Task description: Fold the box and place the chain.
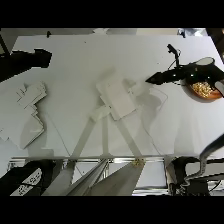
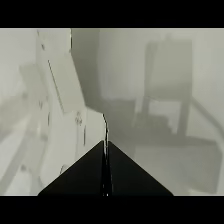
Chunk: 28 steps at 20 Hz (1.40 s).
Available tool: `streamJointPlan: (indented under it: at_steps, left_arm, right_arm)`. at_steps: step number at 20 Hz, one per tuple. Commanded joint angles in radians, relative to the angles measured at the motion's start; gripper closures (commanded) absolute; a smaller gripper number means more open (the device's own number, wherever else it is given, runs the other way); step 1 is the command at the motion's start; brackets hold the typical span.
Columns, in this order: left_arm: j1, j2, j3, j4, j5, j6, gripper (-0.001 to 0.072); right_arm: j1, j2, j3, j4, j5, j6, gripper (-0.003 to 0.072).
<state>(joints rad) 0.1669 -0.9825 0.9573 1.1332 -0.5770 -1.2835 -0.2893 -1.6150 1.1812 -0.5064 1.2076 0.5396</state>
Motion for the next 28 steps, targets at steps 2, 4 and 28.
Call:
streamJointPlan:
  at_steps: [2,4,28]
  left_arm:
    - [0.000,0.001,0.000,0.000,0.000,0.000,0.0012]
    - [0.000,0.001,0.000,0.000,0.000,0.000,0.0012]
    - [0.000,0.001,0.000,0.000,0.000,0.000,0.0012]
  right_arm:
    - [0.032,0.000,0.000,0.141,-0.264,-0.098,0.0677]
    - [0.031,0.000,0.000,0.077,-0.314,-0.054,0.0676]
    - [-0.077,-0.084,0.234,-0.446,-0.093,0.163,0.0260]
